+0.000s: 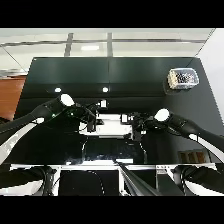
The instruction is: Fold the box and place the chain.
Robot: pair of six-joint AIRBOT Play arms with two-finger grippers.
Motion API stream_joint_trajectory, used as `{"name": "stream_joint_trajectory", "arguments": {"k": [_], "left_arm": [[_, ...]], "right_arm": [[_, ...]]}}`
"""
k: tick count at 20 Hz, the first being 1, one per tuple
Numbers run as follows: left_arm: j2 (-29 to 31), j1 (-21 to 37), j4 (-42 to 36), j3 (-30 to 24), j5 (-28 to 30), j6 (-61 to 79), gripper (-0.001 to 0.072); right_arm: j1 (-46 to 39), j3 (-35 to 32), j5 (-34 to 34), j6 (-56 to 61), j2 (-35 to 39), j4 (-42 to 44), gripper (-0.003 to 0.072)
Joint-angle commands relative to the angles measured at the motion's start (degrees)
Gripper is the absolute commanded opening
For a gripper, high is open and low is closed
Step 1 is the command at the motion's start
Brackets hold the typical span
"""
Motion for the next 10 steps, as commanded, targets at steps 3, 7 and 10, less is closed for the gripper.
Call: {"name": "stream_joint_trajectory", "arguments": {"k": [3, 7, 10], "left_arm": [[0.0, 0.0, -0.2, 0.0, -0.1, 0.0, 0.0031], [0.0, 0.0, -0.2, 0.0, -0.1, 0.0, 0.0032], [0.0, 0.0, -0.1, 0.0, -0.1, 0.0, 0.0034]], "right_arm": [[0.2, 0.0, -0.8, 0.2, -0.4, -0.3, 0.0688], [0.2, 0.0, -0.8, 0.2, -0.4, -0.3, 0.0659], [0.2, 0.0, -0.8, 0.2, -0.4, -0.3, 0.0443]]}}
